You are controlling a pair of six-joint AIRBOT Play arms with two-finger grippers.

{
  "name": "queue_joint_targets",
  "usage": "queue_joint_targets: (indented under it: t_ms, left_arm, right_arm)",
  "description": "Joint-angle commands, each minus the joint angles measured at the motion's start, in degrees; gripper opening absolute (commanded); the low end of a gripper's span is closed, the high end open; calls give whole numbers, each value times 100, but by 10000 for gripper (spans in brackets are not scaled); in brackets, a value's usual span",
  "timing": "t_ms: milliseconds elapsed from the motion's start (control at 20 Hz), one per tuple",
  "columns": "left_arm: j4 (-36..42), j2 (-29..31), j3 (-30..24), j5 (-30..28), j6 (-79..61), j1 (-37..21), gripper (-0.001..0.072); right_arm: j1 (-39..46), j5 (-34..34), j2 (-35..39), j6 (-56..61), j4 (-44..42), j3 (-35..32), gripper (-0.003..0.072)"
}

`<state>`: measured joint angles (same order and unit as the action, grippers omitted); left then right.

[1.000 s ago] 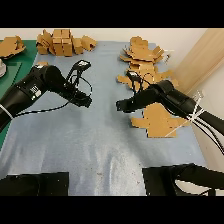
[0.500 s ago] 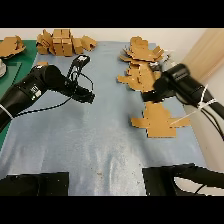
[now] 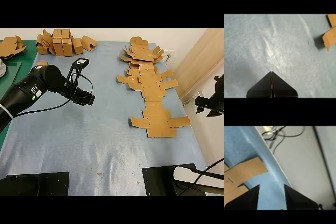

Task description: Fold the box.

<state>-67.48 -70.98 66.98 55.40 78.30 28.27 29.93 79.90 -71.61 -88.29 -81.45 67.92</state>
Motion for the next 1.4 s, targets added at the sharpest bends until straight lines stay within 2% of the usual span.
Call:
queue_joint_targets:
  t_ms: [0, 50, 300, 550, 650, 800, 850, 900, 950, 1000, 1100, 1150, 1200, 1350]
  left_arm:
    - [46, -4, 2, 317, 267, -2, 492]
    - [70, -4, 2, 352, 330, -2, 537]
    - [472, -4, 2, 385, 437, -2, 525]
    - [977, -4, 2, 376, 470, -2, 525]
    - [1093, -4, 2, 376, 470, -2, 525]
    - [1290, -4, 2, 369, 492, -2, 525]
    - [1351, -4, 2, 369, 492, -2, 525]
    - [1368, -4, 2, 363, 492, -2, 525]
    - [1370, -4, 2, 369, 492, -2, 525]
    - [1370, -4, 2, 380, 492, -2, 525]
    - [1368, -4, 2, 376, 492, -7, 525]
    - [1368, -4, 2, 376, 490, -9, 525]
    - [1362, -4, 2, 380, 474, -9, 525]
    - [1357, -4, -42, 444, 291, -9, 525]
  right_arm:
    - [861, -269, -369, -1106, -942, -48, 482]
    - [903, -271, -525, -1322, -1029, -83, 482]
    - [901, -380, -1215, -2312, -1827, -122, 482]
    - [898, -260, -1561, -2691, -2092, -122, 477]
    - [898, -63, -1624, -2909, -2398, -122, 402]
    - [890, 225, -1628, -2924, -2597, -122, 398]
    - [890, 396, -1628, -2924, -2723, -122, 293]
    - [890, 660, -1628, -2927, -2931, -142, 131]
    - [890, 953, -1626, -2927, -3193, -201, 47]
    - [890, 1307, -1622, -2924, -3567, -306, 7]
    - [876, 1797, -1596, -2914, -4336, -601, 6]
    - [782, 1766, -1493, -2852, -4625, -844, 5]
    - [643, 1526, -1303, -2852, -4719, -1141, 5]
    - [-9, 195, -503, -2879, -4787, -2236, 4]
